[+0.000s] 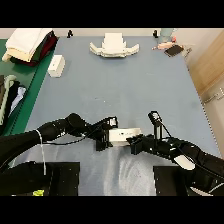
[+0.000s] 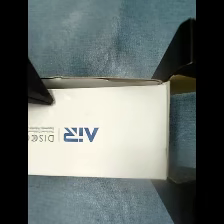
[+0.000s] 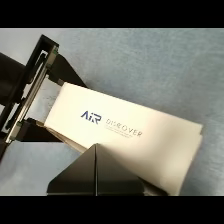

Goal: Fold the box.

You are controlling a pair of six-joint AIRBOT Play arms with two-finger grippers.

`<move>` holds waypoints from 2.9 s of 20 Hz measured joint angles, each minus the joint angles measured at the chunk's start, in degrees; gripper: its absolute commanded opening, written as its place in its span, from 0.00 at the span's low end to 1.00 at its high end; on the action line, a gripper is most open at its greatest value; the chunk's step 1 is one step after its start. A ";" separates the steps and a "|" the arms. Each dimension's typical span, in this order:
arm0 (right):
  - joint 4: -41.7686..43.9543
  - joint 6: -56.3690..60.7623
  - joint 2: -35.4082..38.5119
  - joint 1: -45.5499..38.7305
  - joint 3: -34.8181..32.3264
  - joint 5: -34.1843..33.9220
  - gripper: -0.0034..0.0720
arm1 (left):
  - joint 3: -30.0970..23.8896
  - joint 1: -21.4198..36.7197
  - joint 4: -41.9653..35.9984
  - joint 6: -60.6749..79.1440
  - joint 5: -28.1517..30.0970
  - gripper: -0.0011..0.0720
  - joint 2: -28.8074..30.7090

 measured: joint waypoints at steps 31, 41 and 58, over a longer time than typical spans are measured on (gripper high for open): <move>-0.55 -24.13 -2.54 4.44 -2.10 -12.22 0.05 | 0.02 0.00 0.26 0.24 0.04 0.73 0.00; -0.85 -24.65 -4.63 4.81 -4.83 -18.62 0.05 | 0.02 0.00 0.26 0.24 0.04 0.73 0.00; 0.33 -22.53 -7.13 7.39 -6.01 -20.63 0.05 | 0.00 0.00 0.39 0.33 0.09 0.73 0.00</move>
